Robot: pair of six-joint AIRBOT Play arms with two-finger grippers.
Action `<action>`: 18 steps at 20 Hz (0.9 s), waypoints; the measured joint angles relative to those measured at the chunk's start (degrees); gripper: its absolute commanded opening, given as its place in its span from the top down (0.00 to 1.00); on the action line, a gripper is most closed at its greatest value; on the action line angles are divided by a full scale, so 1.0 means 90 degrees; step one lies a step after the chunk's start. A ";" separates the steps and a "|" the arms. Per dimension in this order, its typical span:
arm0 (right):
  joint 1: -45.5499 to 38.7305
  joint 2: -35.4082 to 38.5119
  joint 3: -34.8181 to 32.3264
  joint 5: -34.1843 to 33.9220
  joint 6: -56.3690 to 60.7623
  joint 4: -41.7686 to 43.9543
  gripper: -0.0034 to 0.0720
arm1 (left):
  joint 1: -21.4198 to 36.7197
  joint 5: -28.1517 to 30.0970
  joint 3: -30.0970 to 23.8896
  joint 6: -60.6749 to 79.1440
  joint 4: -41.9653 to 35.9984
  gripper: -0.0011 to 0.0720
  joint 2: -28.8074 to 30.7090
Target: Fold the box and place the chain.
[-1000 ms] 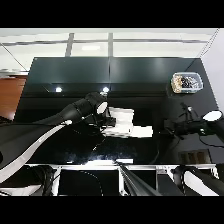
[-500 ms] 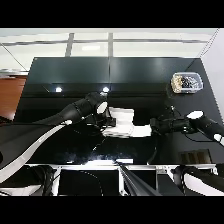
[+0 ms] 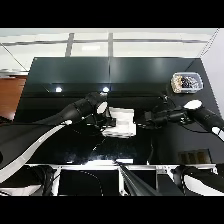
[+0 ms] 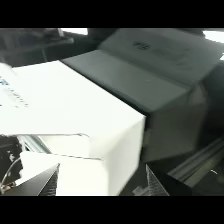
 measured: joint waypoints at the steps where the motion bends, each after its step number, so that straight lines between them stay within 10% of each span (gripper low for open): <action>1: 0.0182 0.0000 0.0051 -0.0102 0.0087 -0.0019 0.13 | 0.0000 0.0002 0.0000 0.0000 -0.0002 0.95 0.0000; 18: 0.2300 0.0000 0.0831 -0.1761 0.3213 -0.2569 0.23 | 0.0000 0.0012 0.0000 0.0002 -0.0002 0.95 0.0000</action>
